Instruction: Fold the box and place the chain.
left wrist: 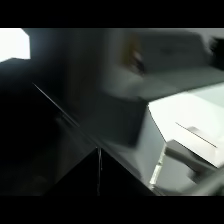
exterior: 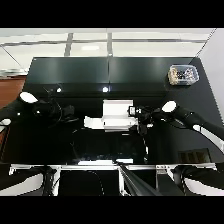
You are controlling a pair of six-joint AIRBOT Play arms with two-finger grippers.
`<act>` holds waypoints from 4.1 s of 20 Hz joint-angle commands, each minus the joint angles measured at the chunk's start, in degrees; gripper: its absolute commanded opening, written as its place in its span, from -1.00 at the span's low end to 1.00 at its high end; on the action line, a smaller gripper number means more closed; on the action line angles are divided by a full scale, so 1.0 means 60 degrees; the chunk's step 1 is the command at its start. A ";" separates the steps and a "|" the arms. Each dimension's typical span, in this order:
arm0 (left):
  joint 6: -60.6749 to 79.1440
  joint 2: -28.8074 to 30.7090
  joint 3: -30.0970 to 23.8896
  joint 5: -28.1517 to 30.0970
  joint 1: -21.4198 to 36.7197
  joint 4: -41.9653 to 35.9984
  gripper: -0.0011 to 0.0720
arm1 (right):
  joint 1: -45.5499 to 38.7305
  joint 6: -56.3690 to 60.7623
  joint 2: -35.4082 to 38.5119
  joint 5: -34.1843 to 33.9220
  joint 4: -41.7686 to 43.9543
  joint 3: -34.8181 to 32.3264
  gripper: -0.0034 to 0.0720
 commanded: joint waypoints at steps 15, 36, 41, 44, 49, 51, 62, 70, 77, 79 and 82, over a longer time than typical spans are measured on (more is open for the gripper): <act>0.2142 -0.1453 0.1534 -0.0907 -0.1956 -0.2943 1.00 | 0.0004 0.0007 0.0004 0.0004 0.0029 -0.0004 0.20; 0.1767 -0.1450 0.1836 -0.1104 -0.2575 -0.2758 1.00 | 0.0004 0.0007 0.0004 0.0000 0.0033 -0.0004 0.20; 0.2215 -0.1450 0.1836 -0.1810 -0.2091 -0.2783 1.00 | 0.0004 0.0007 0.0004 0.0000 0.0033 -0.0004 0.20; 0.2656 -0.1450 0.1836 -0.2138 -0.1883 -0.2994 1.00 | 0.0004 0.0007 0.0004 0.0000 0.0033 -0.0004 0.20; 0.2656 -0.1446 0.1836 -0.2521 -0.1351 -0.3013 1.00 | 0.0000 0.0007 0.0004 0.0000 0.0033 -0.0004 0.20; 0.2648 -0.1450 0.1832 -0.2619 -0.1107 -0.3009 1.00 | 0.0004 0.0007 0.0004 0.0000 0.0033 -0.0004 0.20; 0.2280 -0.1392 0.3013 -0.3741 0.0412 -0.2269 0.18 | 0.0004 0.0007 0.0004 0.0004 0.0033 -0.0004 0.20; 0.1497 0.0623 0.1053 -0.1402 0.1643 -0.0168 -0.91 | 0.0000 0.0007 0.0004 -0.0004 0.0036 -0.0004 0.20; 0.0688 0.0663 -0.1559 0.0838 -0.0878 -0.0991 -0.90 | 0.0004 0.0007 0.0004 0.0000 0.0033 -0.0004 0.20; 0.0849 0.0470 -0.1475 0.1217 -0.1373 -0.1738 -0.90 | 0.0004 0.0007 0.0004 0.0000 0.0033 -0.0004 0.20; 0.1687 -0.0106 -0.1213 0.1104 -0.1730 -0.2947 -0.90 | 0.0000 0.0011 0.0004 0.0000 0.0036 -0.0004 0.20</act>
